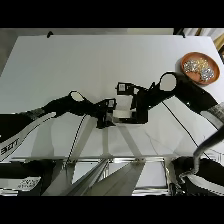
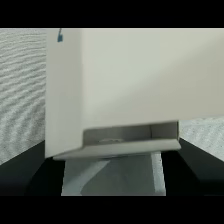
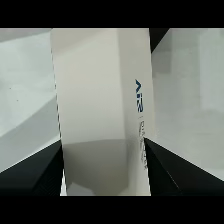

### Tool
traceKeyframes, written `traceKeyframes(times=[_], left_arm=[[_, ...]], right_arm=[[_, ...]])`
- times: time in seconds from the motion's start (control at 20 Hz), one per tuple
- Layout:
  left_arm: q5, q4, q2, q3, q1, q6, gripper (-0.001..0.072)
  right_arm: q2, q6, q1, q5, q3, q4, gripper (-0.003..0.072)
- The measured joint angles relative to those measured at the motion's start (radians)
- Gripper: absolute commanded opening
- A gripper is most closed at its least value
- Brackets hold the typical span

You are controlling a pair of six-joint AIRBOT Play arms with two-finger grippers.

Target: Fold the box and place the chain.

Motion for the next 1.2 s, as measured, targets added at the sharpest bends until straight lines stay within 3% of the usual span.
traceKeyframes(times=[0.5,0.75,1.2], left_arm=[[0.0,0.0,0.0,0.0,0.0,0.001,0.0208],[0.0,0.0,0.0,0.0,0.0,0.001,0.0208],[0.0,0.0,0.0,0.0,0.0,0.001,0.0208]], right_arm=[[-0.016,-0.003,0.013,-0.017,0.0,0.039,0.0542],[0.038,-0.02,0.017,-0.002,0.0,0.075,0.054],[0.067,-0.034,-0.051,0.016,0.0,0.141,0.0471]])
